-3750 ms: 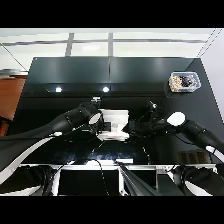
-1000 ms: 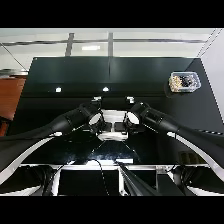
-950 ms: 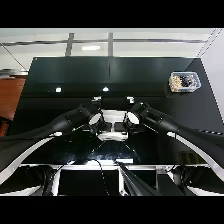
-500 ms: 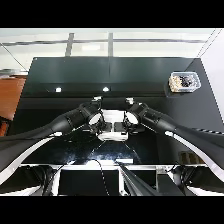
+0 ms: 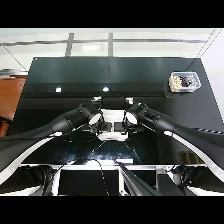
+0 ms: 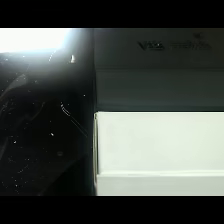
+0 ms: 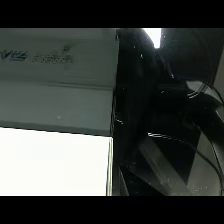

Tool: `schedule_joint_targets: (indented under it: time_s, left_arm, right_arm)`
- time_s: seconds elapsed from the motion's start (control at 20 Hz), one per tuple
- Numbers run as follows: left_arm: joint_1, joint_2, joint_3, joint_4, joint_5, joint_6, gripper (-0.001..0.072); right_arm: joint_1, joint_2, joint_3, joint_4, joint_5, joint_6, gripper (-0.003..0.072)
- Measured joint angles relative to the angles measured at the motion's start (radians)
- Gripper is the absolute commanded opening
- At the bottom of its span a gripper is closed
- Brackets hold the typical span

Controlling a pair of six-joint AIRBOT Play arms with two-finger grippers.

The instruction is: Fold the box and place the chain.

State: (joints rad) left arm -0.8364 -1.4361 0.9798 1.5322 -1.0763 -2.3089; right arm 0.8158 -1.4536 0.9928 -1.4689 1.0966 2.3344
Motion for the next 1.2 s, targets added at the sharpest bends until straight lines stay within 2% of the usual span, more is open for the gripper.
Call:
schedule_joint_targets:
  time_s: [0.15, 0.25, 0.35, 0.4, 0.75, 0.8, 0.85, 0.9, 1.2]
  left_arm:
    - [0.000, 0.000, 0.000, 0.000, 0.000, 0.000, 0.0030]
    - [0.000, 0.000, 0.000, 0.000, 0.000, 0.001, 0.0030]
    - [0.000, 0.000, 0.000, 0.000, 0.000, 0.001, 0.0030]
    - [0.000, 0.000, 0.000, 0.000, 0.000, 0.002, 0.0030]
    - [0.000, 0.000, 0.000, -0.001, -0.001, 0.000, 0.0030]
    - [0.000, 0.000, 0.000, -0.001, -0.001, 0.000, 0.0030]
    - [0.000, 0.000, 0.000, 0.000, -0.001, 0.001, 0.0030]
    - [0.000, 0.000, 0.000, 0.005, 0.000, 0.003, 0.0031]
    - [0.000, 0.000, 0.000, 0.002, -0.001, 0.003, 0.0030]
  right_arm:
    - [0.000, -0.002, 0.000, 0.001, 0.000, 0.000, 0.0230]
    - [0.000, -0.003, 0.000, 0.005, -0.001, 0.000, 0.0117]
    - [0.000, -0.003, 0.000, 0.010, -0.002, 0.000, 0.0113]
    - [0.000, -0.003, 0.000, 0.010, -0.002, -0.001, 0.0025]
    - [0.000, -0.003, 0.000, 0.021, 0.000, -0.001, 0.0029]
    - [0.000, -0.003, 0.001, 0.021, 0.002, -0.004, 0.0034]
    - [0.000, -0.003, 0.003, 0.021, 0.004, -0.007, 0.0253]
    - [0.000, -0.003, 0.006, 0.018, 0.010, -0.011, 0.0302]
    - [0.001, -0.001, 0.023, -0.013, 0.053, -0.012, 0.0302]
